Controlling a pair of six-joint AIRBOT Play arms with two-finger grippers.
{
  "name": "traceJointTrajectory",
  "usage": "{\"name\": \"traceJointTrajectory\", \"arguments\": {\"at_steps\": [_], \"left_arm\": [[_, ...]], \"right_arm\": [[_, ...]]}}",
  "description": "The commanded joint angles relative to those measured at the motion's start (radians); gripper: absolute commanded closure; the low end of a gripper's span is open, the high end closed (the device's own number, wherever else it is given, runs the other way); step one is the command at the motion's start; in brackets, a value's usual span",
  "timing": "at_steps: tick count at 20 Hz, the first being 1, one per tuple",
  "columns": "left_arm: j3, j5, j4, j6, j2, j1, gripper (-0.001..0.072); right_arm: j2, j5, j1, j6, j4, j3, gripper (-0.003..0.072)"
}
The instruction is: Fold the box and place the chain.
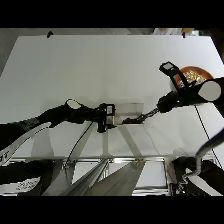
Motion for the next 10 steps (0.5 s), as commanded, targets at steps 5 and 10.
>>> {"name": "traceJointTrajectory", "arguments": {"at_steps": [5,10], "left_arm": [[0.0,0.0,0.0,0.0,0.001,-0.001,0.0315],[0.0,0.0,0.0,0.0,0.001,-0.001,0.0315]], "right_arm": [[-0.212,-0.05,0.013,0.173,-0.011,-0.04,0.0432],[-0.284,-0.099,0.082,0.174,-0.01,-0.04,0.0335]]}}
